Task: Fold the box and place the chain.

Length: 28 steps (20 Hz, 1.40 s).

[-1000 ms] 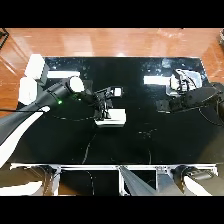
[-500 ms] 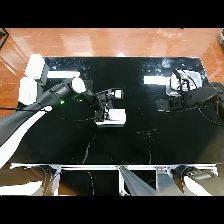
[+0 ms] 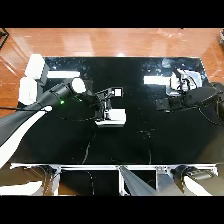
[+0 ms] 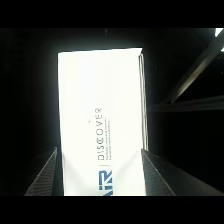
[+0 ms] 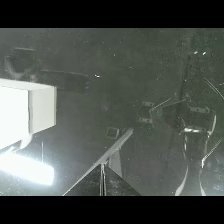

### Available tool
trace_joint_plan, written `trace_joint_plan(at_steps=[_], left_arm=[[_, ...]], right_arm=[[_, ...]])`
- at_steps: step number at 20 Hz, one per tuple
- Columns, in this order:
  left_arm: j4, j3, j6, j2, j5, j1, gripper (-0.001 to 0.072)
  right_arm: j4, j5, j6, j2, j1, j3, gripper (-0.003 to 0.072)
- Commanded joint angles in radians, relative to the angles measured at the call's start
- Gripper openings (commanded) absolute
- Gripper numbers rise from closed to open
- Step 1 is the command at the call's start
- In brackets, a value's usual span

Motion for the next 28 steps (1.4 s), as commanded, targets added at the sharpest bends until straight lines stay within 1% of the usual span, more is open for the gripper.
trace_joint_plan(at_steps=[1, 9, 28], left_arm=[[0.003, 0.001, -0.015, -0.001, 0.005, 0.0, 0.0639], [0.003, 0.001, -0.022, -0.026, -0.012, -0.002, 0.0638], [0.003, 0.001, -0.048, -0.007, -0.011, 0.001, 0.0639]], right_arm=[[0.0, 0.002, -0.001, 0.001, 0.001, 0.0, 0.0019], [0.0, 0.002, -0.003, 0.001, 0.001, 0.0, 0.0019], [0.0, 0.006, -0.003, 0.001, 0.001, 0.0, 0.002]])
